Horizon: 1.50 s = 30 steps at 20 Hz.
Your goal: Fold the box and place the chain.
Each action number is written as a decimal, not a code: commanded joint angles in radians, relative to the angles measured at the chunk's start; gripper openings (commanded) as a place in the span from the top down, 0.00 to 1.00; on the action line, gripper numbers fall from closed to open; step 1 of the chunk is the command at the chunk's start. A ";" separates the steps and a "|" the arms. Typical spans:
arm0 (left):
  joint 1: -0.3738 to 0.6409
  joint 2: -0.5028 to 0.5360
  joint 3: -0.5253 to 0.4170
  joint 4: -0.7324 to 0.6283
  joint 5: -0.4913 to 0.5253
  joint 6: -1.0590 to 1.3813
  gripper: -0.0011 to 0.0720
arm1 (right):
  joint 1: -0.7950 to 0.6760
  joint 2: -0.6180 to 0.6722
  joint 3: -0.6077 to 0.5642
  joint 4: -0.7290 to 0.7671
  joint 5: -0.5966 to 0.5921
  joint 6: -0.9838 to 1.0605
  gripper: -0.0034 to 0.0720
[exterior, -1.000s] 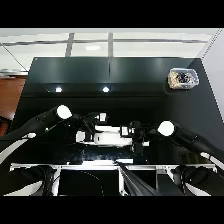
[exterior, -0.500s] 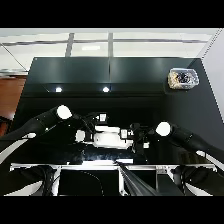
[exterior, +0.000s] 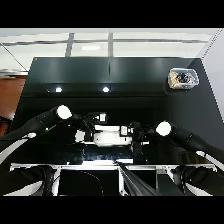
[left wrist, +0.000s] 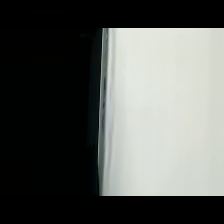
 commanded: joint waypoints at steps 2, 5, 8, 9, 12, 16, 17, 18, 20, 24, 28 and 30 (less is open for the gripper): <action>0.000 0.000 0.000 -0.003 -0.002 -0.001 0.95 | 0.000 -0.001 -0.001 0.028 -0.003 0.000 0.02; 0.000 0.000 0.000 -0.003 -0.002 0.000 0.95 | 0.000 -0.001 -0.009 0.027 -0.005 0.000 0.03; 0.000 0.000 0.000 -0.003 -0.002 0.000 0.95 | 0.000 -0.002 -0.013 0.026 -0.008 0.000 0.10; 0.000 0.000 0.000 -0.003 -0.002 0.000 0.95 | 0.000 -0.002 -0.012 0.027 -0.008 0.000 0.18; 0.000 0.000 0.000 -0.003 -0.002 -0.001 0.94 | 0.000 -0.002 -0.018 0.027 -0.036 0.000 0.18; 0.000 0.000 0.000 -0.003 -0.002 -0.001 0.94 | 0.000 -0.010 -0.019 0.027 -0.048 0.000 0.18; 0.000 0.000 0.000 -0.003 -0.003 0.000 0.94 | 0.000 -0.014 -0.019 0.027 -0.048 0.000 0.18; 0.000 0.000 0.000 -0.003 -0.003 0.000 0.94 | 0.000 -0.019 -0.019 0.027 -0.048 0.000 0.18; 0.000 0.000 0.000 -0.003 -0.005 -0.001 0.94 | 0.000 -0.019 -0.019 0.027 -0.048 0.000 0.19; 0.000 0.000 0.000 -0.003 -0.005 -0.001 0.94 | 0.000 -0.019 -0.019 0.026 -0.048 0.000 0.33; 0.002 0.013 0.006 0.000 -0.005 -0.027 0.40 | 0.000 -0.019 -0.019 0.023 -0.048 0.000 0.33; 0.005 0.048 0.006 0.003 -0.005 -0.045 0.22 | 0.000 -0.019 -0.019 0.023 -0.048 0.000 0.33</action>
